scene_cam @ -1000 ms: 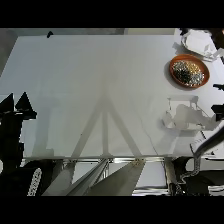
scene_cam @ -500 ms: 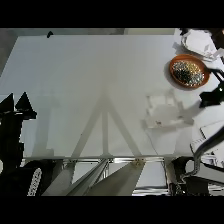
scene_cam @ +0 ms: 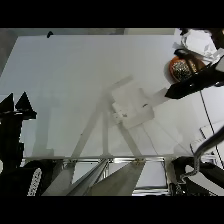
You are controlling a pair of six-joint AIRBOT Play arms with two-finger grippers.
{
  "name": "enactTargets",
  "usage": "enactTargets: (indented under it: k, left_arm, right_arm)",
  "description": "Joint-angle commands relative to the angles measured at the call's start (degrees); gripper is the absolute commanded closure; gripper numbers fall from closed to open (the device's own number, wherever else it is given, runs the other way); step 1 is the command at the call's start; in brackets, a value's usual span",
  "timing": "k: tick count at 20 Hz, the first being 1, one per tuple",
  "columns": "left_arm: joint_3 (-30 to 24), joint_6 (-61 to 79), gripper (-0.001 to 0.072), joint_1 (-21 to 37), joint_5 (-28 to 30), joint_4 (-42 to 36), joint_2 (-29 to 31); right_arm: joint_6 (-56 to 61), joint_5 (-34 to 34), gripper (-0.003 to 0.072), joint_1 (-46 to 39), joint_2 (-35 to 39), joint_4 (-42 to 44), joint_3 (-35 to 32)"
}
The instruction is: Fold the box and place the chain.
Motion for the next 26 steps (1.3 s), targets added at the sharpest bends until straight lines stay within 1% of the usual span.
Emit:
enactTargets:
  k: [1, 4, 10, 15, 20, 21, 22, 23, 26]
  left_arm:
    - [0.0, 0.0, 0.0257, 0.0, 0.0, 0.0, 0.0]
    - [0.0, 0.0, 0.0257, 0.0, 0.0, 0.0, 0.0]
    - [0.0, -0.2, 0.0257, 0.0, -0.6, -0.2, 0.0]
    - [0.0, -0.2, 0.0256, 0.0, -5.9, -0.4, 0.0]
    - [0.0, -0.2, 0.0263, 0.0, -6.5, -0.4, 0.0]
    - [0.0, -0.2, 0.0342, 0.0, -6.8, -0.5, 0.0]
    - [0.0, -0.3, 0.0464, -0.1, -8.3, -1.1, 0.0]
    - [0.0, -1.0, 0.0496, -0.1, -11.6, -2.6, 0.0]
    - [0.1, -3.2, 0.0497, -0.1, -23.9, -2.7, -1.0]
  right_arm:
    - [2.2, -7.5, 0.0678, 4.5, 0.6, 1.1, -6.1]
    - [2.7, -11.3, 0.0677, 5.9, 0.6, 1.3, -8.8]
    - [4.2, -12.3, 0.0677, 5.9, 0.6, 0.9, -8.8]
    - [5.7, -14.4, 0.0676, 5.9, 0.6, 0.8, -8.8]
    - [5.7, -14.4, 0.0676, 5.9, 0.5, 0.9, -8.8]
    - [5.7, -14.4, 0.0676, 5.9, 0.5, 0.9, -8.8]
    - [5.7, -14.3, 0.0676, 5.9, 0.5, 0.9, -8.8]
    - [6.1, -14.3, 0.0676, 5.9, 0.5, 0.9, -8.8]
    - [7.2, -14.0, 0.0676, 5.9, 0.5, 0.9, -8.8]
